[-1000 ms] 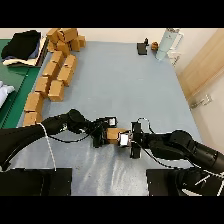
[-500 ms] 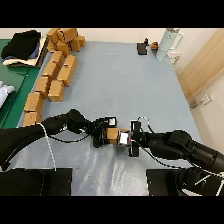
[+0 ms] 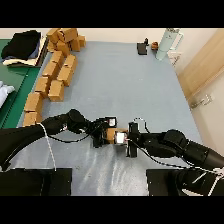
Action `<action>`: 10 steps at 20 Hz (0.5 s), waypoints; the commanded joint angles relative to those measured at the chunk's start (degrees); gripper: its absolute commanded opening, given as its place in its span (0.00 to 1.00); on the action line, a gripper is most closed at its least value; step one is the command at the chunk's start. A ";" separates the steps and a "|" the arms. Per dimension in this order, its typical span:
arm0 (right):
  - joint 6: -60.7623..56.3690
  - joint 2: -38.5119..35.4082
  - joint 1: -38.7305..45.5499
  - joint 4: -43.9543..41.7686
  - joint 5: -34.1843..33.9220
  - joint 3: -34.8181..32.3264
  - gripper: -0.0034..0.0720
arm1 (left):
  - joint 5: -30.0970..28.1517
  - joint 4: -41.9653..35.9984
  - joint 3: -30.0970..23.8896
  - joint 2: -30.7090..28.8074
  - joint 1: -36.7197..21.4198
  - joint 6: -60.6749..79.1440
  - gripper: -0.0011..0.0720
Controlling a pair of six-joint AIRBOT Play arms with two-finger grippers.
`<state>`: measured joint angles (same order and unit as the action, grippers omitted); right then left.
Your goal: Fold the box.
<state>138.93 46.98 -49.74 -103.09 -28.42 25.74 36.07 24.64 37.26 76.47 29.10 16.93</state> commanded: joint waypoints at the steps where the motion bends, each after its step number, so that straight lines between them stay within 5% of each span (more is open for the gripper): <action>1: -0.04 0.35 -0.02 -0.26 -0.52 0.02 0.07 | 0.00 0.00 0.04 -0.02 -0.02 0.00 0.65; 10: -0.02 -2.82 -0.02 -0.17 -0.55 0.04 0.07 | 0.00 0.00 0.04 -0.02 -0.02 0.00 0.65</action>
<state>138.91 45.95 -49.71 -103.26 -29.15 25.71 36.10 24.62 37.28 76.47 29.10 16.91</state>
